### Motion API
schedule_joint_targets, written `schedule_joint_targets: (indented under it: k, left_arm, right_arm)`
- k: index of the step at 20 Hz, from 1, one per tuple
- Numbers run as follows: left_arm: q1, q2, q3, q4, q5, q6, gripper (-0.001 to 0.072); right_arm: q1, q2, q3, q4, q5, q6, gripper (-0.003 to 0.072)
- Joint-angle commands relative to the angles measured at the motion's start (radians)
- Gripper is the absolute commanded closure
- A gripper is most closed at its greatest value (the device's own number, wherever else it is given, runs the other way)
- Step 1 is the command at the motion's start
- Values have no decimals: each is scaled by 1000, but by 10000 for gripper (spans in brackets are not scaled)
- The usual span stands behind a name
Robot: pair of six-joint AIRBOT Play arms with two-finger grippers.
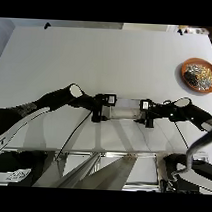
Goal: Fold the box and place the chain.
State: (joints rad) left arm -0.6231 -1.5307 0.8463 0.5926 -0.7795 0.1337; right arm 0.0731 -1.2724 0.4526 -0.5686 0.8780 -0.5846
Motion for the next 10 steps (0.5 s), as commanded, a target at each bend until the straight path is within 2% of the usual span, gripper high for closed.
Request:
schedule_joint_targets:
  k: [1,10]
  left_arm:
    - [1,-7,0,-46,22,36,9]
    - [-2,-8,0,-56,0,50,9]
  right_arm:
    - [0,1,0,0,0,0,290]
    - [0,1,0,0,0,0,290]
